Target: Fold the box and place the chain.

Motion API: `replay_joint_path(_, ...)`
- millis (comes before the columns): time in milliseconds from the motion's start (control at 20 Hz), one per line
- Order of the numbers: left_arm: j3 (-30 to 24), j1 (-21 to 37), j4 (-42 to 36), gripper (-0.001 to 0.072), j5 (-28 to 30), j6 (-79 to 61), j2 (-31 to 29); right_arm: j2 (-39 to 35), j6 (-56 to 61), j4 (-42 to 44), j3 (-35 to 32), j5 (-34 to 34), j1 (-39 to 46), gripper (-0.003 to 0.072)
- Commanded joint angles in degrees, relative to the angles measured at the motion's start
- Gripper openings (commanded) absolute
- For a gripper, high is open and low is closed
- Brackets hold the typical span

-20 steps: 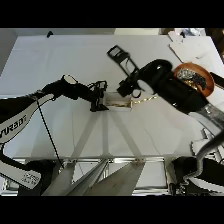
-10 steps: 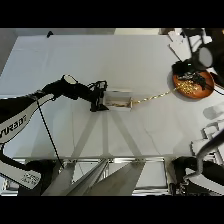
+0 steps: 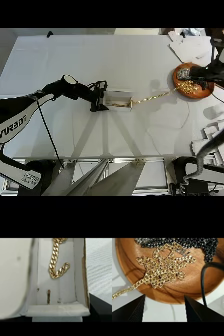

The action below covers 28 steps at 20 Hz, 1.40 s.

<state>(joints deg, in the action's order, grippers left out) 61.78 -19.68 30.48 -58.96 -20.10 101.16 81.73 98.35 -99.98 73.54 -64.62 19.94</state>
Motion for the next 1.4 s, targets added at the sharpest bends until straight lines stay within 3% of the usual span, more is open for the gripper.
replay_joint_path(0, 0.0, 0.0, 0.0, 0.0276, 0.0, 0.0, 0.0, 7.0, 5.0, 0.3, 0.0, 2.7, 1.5, 0.0542)
replay_joint_path(400, 0.0, 0.0, 0.0, 0.0276, 0.0, 0.0, 0.0, 15.1, 9.8, 0.7, 0.0, 7.1, 1.5, 0.0524)
replay_joint_path(450, 0.0, 0.0, 0.0, 0.0276, 0.0, 0.0, 0.0, 15.4, 9.8, 1.1, 0.0, 6.9, 1.5, 0.0458)
replay_joint_path(600, 0.0, 0.0, 0.0, 0.0276, 0.0, 0.0, 0.0, 16.1, 9.7, 3.3, 0.0, 5.1, 1.5, 0.0363)
replay_joint_path(700, 0.0, 0.0, 0.0, 0.0276, 0.0, 0.0, 0.0, 16.1, 9.6, 4.3, 0.0, 4.5, 1.5, 0.0056)
replay_joint_path(750, 0.0, 0.0, 0.0, 0.0276, 0.0, 0.0, 0.0, 16.1, 9.6, 4.4, 0.0, 4.1, 1.5, 0.0010)
replay_joint_path(1000, 0.0, 0.0, 0.0, 0.0276, 0.0, 0.0, 0.0, 12.2, 7.5, 4.3, 0.0, 4.3, 1.5, 0.0010)
replay_joint_path(1350, 0.0, 0.0, 0.0, 0.0276, 0.0, 0.0, 0.0, -3.0, -7.0, 4.5, 0.0, 6.3, 1.4, 0.0010)
